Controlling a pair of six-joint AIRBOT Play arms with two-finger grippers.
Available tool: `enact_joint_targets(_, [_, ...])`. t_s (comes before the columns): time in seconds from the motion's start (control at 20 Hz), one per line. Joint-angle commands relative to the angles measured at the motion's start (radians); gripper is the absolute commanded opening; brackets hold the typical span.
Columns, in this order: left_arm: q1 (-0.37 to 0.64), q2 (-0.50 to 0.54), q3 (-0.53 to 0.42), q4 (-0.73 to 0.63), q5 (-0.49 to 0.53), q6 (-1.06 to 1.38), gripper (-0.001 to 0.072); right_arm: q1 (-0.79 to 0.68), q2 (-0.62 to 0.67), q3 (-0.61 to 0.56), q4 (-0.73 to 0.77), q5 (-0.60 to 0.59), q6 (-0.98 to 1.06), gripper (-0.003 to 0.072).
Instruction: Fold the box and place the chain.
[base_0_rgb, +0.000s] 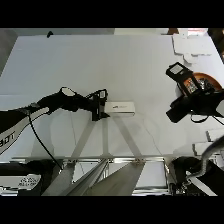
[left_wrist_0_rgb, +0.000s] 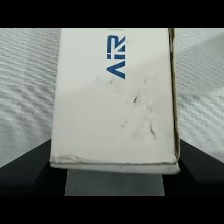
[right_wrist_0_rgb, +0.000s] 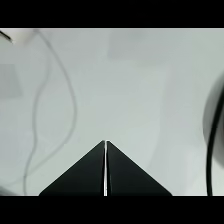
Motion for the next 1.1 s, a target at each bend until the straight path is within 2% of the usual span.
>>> enact_joint_targets(0.0, [0.001,0.0,0.0,0.0,0.0,0.0,0.0277,0.0,0.022,-0.003,-0.099,0.109,0.191,0.0008])
enact_joint_targets(0.2, [0.001,0.0,0.0,0.0,0.0,0.0,0.0277,0.0,0.022,-0.119,-0.117,-0.024,0.314,0.0006])
enact_joint_targets(0.4, [0.001,0.0,0.0,0.0,0.0,0.0,0.0277,0.0,0.02,-0.268,-0.108,-0.241,0.49,0.0006])
enact_joint_targets(0.5, [0.001,0.0,0.0,-0.004,-0.009,0.0,0.0277,0.0,0.02,-0.271,-0.106,-0.286,0.529,0.0007])
enact_joint_targets(0.75, [0.001,0.0,0.0,-0.004,-0.045,0.0,0.027,0.0,0.02,-0.271,-0.106,-0.293,0.528,0.0007])
enact_joint_targets(0.85, [0.001,0.004,0.0,-0.002,-0.045,-0.005,0.0017,0.0,0.02,-0.271,-0.106,-0.298,0.528,0.0007])
enact_joint_targets(1.05, [0.0,0.108,0.0,0.042,-0.025,-0.008,0.0005,0.0,0.02,-0.271,-0.106,-0.34,0.528,0.0007])
